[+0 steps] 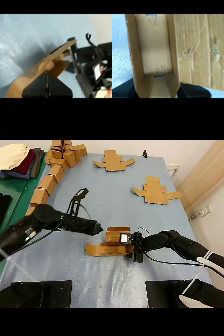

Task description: Fold the box.

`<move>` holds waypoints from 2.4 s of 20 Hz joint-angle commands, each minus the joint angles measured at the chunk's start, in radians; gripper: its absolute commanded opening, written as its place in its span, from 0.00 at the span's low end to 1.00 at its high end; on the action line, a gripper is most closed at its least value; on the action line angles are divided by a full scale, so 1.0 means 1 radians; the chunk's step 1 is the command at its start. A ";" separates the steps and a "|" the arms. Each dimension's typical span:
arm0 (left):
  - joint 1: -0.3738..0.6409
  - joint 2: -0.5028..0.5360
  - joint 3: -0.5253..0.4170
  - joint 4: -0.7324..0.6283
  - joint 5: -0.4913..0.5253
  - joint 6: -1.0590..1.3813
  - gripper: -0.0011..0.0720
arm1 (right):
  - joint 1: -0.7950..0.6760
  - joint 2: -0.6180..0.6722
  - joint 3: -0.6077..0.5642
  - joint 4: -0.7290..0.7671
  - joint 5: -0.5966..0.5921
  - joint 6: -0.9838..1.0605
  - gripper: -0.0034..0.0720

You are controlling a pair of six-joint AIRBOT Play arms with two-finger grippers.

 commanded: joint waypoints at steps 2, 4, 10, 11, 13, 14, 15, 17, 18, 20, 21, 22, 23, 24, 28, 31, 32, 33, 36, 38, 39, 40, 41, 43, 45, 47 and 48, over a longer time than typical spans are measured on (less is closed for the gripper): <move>0.003 0.161 -0.065 0.169 -0.173 0.199 0.03 | 0.000 0.000 0.000 0.000 0.000 0.000 0.82; -0.003 0.195 -0.108 0.169 -0.179 0.321 0.03 | 0.000 0.000 0.000 0.000 0.000 0.000 0.82; -0.071 0.142 -0.251 0.098 0.028 0.871 0.09 | 0.000 0.000 0.000 0.000 0.000 0.000 0.82; -0.046 0.116 -0.278 0.013 0.069 1.007 0.60 | 0.000 0.000 0.000 0.000 0.000 0.000 0.82; -0.010 0.053 -0.303 -0.133 0.127 1.216 0.96 | 0.000 0.000 0.000 0.000 0.000 0.000 0.82; -0.007 0.024 -0.303 -0.178 0.145 1.291 0.96 | 0.000 0.000 0.000 0.000 0.000 0.000 0.82; -0.010 -0.004 -0.302 -0.225 0.164 1.357 0.96 | 0.000 0.000 0.000 0.000 0.000 0.000 0.82; -0.014 -0.062 -0.301 -0.308 0.199 1.479 0.96 | 0.000 0.000 0.000 0.000 0.000 0.000 0.82; -0.018 -0.084 -0.299 -0.332 0.211 1.508 0.96 | 0.000 0.000 0.000 0.000 0.000 0.000 0.82; -0.033 -0.121 -0.286 -0.361 0.215 1.556 0.96 | 0.000 0.000 0.000 0.000 0.000 0.000 0.82; -0.045 -0.135 -0.277 -0.374 0.215 1.559 0.96 | 0.000 0.000 0.000 0.000 0.000 0.000 0.82; -0.057 -0.146 -0.270 -0.374 0.213 1.558 0.96 | 0.000 0.000 0.000 0.000 0.000 0.000 0.82; -0.066 -0.153 -0.269 -0.373 0.211 1.556 0.96 | 0.000 0.000 0.000 0.000 0.000 0.000 0.82; -0.071 -0.160 -0.269 -0.370 0.203 1.555 0.96 | 0.000 0.000 0.000 0.000 0.000 0.000 0.82; -0.072 -0.166 -0.269 -0.372 0.188 1.548 0.52 | 0.000 0.000 0.000 0.000 0.000 0.000 0.82; -0.074 -0.182 -0.268 -0.391 0.189 1.548 0.50 | 0.000 0.000 0.000 0.000 0.000 0.000 0.82; -0.082 -0.192 -0.267 -0.410 0.195 1.548 0.50 | 0.000 0.000 0.000 0.000 0.000 0.000 0.82; -0.092 -0.201 -0.264 -0.427 0.201 1.550 0.50 | 0.000 0.000 0.000 0.000 0.000 0.000 0.82; -0.119 -0.214 -0.252 -0.448 0.243 1.554 0.37 | 0.000 0.000 0.000 0.000 0.000 0.000 0.82; -0.121 -0.214 -0.251 -0.449 0.259 1.553 0.25 | 0.000 0.000 0.000 0.000 0.000 0.000 0.82; -0.121 -0.214 -0.251 -0.449 0.259 1.553 0.24 | 0.000 0.000 0.000 0.000 0.000 0.000 0.82; -0.121 -0.214 -0.251 -0.449 0.259 1.553 0.24 | 0.000 0.000 0.000 0.000 0.000 0.000 0.82; -0.121 -0.214 -0.251 -0.449 0.259 1.553 0.24 | 0.000 0.000 0.000 0.000 0.000 0.000 0.82; -0.121 -0.214 -0.251 -0.457 0.259 1.553 0.24 | 0.000 0.000 0.000 0.000 0.000 0.000 0.82; -0.121 -0.217 -0.251 -0.491 0.259 1.553 0.24 | 0.000 0.000 0.000 0.000 0.000 0.000 0.82; -0.121 -0.230 -0.251 -0.513 0.257 1.556 0.24 | 0.000 0.000 0.000 0.000 0.000 0.000 0.82; -0.121 -0.236 -0.251 -0.513 0.258 1.556 0.24 | 0.000 0.000 0.000 0.000 0.000 0.000 0.82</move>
